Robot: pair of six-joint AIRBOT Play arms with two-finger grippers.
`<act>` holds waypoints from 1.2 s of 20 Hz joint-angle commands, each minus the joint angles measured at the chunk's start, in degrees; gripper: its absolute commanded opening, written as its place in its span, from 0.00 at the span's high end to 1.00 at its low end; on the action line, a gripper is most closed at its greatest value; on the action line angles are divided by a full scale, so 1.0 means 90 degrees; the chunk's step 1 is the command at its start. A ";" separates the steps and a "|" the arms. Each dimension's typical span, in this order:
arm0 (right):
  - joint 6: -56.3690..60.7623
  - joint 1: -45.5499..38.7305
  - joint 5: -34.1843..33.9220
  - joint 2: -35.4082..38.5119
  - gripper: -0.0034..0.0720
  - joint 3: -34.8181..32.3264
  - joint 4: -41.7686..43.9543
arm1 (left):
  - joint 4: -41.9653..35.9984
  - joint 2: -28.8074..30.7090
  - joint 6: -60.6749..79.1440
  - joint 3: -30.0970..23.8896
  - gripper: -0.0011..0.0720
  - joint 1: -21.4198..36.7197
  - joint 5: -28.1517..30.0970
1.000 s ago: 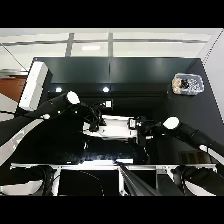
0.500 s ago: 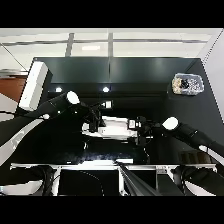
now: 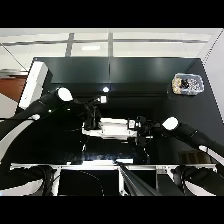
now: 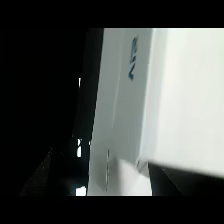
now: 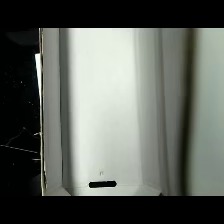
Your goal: Fold the box and place the chain.
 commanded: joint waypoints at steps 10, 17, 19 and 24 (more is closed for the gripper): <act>0.0000 0.0007 0.0010 0.0000 0.33 -0.0005 -0.0005 | -0.1246 0.1129 -0.3298 -0.0852 0.95 0.0619 -0.2025; 0.0000 0.0007 0.0010 0.0000 0.33 -0.0005 -0.0005 | -0.4996 0.0865 -0.1991 -0.1943 0.95 0.0481 0.1426; -0.0002 0.0007 0.0010 0.0000 0.33 -0.0005 -0.0005 | -0.5064 0.0852 -0.1773 -0.1943 0.95 0.0447 0.1863; 0.0000 0.0007 0.0010 0.0000 0.33 -0.0005 -0.0005 | -0.4534 0.0845 -0.1532 -0.1943 0.95 0.0124 0.2055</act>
